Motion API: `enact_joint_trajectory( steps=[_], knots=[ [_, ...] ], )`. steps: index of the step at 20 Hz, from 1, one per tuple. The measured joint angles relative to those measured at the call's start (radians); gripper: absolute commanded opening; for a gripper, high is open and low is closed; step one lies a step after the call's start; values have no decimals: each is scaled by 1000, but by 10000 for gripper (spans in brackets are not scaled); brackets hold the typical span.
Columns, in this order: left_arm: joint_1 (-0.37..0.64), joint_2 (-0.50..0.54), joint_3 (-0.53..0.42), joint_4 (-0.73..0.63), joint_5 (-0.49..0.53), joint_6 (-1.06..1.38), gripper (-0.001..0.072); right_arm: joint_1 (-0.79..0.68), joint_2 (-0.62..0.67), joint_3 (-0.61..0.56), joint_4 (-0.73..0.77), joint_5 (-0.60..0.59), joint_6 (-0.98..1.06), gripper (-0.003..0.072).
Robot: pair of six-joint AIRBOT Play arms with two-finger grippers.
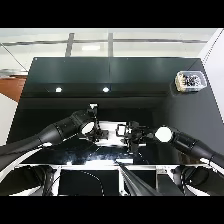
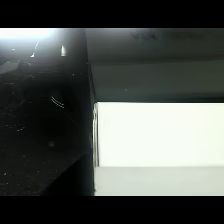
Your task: Fold the box and place the chain.
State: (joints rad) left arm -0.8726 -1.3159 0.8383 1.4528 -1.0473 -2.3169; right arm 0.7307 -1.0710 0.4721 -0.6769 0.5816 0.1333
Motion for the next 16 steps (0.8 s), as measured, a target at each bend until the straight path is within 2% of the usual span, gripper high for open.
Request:
enact_joint_trajectory(
  steps=[5,8,12,16],
  knots=[
    [0,0,0,-2,1,0,31,-7,26,0,-12,7,32,41],
    [0,0,0,-1,0,-2,32,-60,94,0,-15,71,114,41],
    [0,0,0,-1,-6,-5,31,-225,237,1,-24,239,330,41],
    [0,0,0,0,-6,-5,32,-478,311,1,-106,420,626,40]
  ],
)
